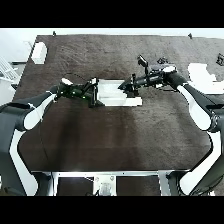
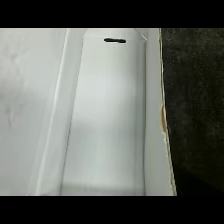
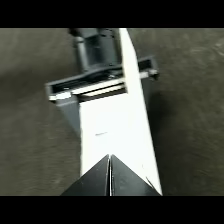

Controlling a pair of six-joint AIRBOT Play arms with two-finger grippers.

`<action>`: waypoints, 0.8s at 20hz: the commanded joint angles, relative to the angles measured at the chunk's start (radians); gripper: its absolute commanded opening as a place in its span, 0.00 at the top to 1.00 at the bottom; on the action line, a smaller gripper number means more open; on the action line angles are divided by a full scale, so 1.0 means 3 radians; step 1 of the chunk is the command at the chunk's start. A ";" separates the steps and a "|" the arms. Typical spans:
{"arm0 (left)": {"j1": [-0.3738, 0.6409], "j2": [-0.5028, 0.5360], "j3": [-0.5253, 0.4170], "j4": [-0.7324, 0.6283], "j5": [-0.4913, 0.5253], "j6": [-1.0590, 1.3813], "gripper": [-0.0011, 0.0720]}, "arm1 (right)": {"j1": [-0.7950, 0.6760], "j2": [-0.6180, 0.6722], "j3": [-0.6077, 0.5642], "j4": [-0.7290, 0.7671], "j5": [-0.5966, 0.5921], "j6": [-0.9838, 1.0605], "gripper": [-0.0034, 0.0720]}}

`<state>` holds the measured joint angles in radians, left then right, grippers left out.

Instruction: Fold the box and place the chain.

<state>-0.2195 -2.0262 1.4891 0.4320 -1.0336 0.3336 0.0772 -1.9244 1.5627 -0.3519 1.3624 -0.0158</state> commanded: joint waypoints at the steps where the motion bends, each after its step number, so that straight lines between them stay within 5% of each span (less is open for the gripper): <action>1: 0.0003 0.0003 -0.0001 -0.0004 -0.0022 -0.0136 0.43 | 0.0009 -0.0038 0.0042 -0.0039 -0.0253 0.0031 0.94; 16: 0.0003 0.0003 -0.0001 0.0047 -0.0065 -0.0037 0.43 | 0.0010 -0.0448 0.0286 -0.0114 -0.0529 0.0373 0.94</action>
<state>-0.2192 -2.0262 1.4891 0.4438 -1.0477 0.3195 0.0795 -2.0304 1.6363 -0.3687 1.2167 0.0536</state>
